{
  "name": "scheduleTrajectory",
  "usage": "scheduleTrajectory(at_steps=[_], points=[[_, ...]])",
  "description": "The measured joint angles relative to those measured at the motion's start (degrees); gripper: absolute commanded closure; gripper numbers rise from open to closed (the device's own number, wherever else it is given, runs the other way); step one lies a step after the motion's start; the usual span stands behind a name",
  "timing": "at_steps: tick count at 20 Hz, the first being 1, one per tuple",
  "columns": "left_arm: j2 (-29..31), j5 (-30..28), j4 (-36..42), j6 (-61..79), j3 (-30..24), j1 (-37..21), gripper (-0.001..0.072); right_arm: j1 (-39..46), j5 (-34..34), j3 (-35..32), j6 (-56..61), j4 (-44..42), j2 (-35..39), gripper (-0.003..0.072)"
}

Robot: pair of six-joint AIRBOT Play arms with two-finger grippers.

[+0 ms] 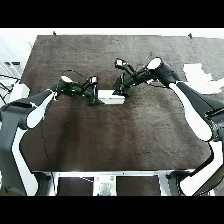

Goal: Fold the box and place the chain.

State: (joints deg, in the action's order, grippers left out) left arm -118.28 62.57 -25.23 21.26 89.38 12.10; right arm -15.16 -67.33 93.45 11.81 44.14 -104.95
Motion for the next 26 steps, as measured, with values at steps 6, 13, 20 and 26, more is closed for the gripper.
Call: scheduleTrajectory(at_steps=[6,13,20,26], points=[[0.00,-0.04,0.00,0.00,0.00,0.00,0.0431,0.00,1.97,0.04,-0.26,0.00,-1.20,0.0257],[0.00,-0.17,0.02,-0.09,0.00,-0.04,0.0431,-0.13,3.72,2.62,-0.31,-0.13,-1.53,0.0399],[0.00,-0.02,0.00,0.02,0.00,-0.02,0.0431,-0.39,1.27,3.34,-0.35,0.00,-1.64,0.0571],[0.00,-0.07,0.02,-0.02,0.00,-0.02,0.0431,-0.42,0.52,1.01,-0.37,-0.17,-1.64,0.0620]])
